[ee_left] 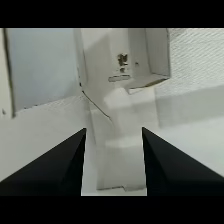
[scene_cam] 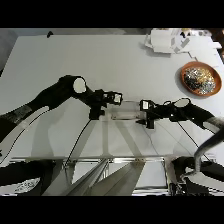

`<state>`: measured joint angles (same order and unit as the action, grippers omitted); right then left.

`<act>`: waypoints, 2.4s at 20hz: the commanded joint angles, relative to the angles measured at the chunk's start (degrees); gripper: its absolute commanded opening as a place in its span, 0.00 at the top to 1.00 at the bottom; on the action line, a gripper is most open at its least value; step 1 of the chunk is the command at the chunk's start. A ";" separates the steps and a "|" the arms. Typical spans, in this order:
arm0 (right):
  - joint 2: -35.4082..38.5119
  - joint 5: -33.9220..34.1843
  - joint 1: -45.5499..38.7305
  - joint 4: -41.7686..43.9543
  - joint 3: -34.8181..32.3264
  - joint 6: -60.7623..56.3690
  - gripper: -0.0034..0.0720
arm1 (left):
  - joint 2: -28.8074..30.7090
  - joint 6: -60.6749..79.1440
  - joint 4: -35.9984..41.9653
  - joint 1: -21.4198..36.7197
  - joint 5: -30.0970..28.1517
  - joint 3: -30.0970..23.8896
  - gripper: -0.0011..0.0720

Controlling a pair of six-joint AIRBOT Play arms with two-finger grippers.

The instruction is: Fold the box and place the chain.

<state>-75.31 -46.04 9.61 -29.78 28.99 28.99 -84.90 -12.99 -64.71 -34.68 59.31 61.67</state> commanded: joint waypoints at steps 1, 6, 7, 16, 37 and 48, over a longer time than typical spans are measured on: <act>0.07 -0.02 -0.04 0.02 -0.02 0.00 0.56 | -1.79 4.90 2.10 0.37 -2.54 -1.33 0.45; 0.07 -0.02 -0.04 0.02 -0.02 0.00 0.56 | -1.68 6.99 4.37 0.63 -3.30 -4.07 0.45; 0.07 -0.02 -0.04 0.02 -0.02 0.00 0.56 | -1.68 7.02 4.94 0.76 -3.89 -4.09 0.45; 0.07 -0.02 -0.04 0.02 -0.02 0.00 0.56 | -1.70 7.08 10.27 1.01 -5.33 -4.09 0.54; 0.07 -0.02 -0.04 0.02 -0.02 0.00 0.56 | -2.34 7.23 11.80 -2.29 -9.03 -4.20 0.80; 0.04 -0.04 -0.02 0.02 -0.02 0.00 0.56 | -3.65 6.95 13.70 -4.11 -8.61 -4.20 0.28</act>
<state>-75.29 -46.13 9.58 -29.80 28.99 29.04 -88.62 -5.76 -51.16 -38.65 50.04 57.52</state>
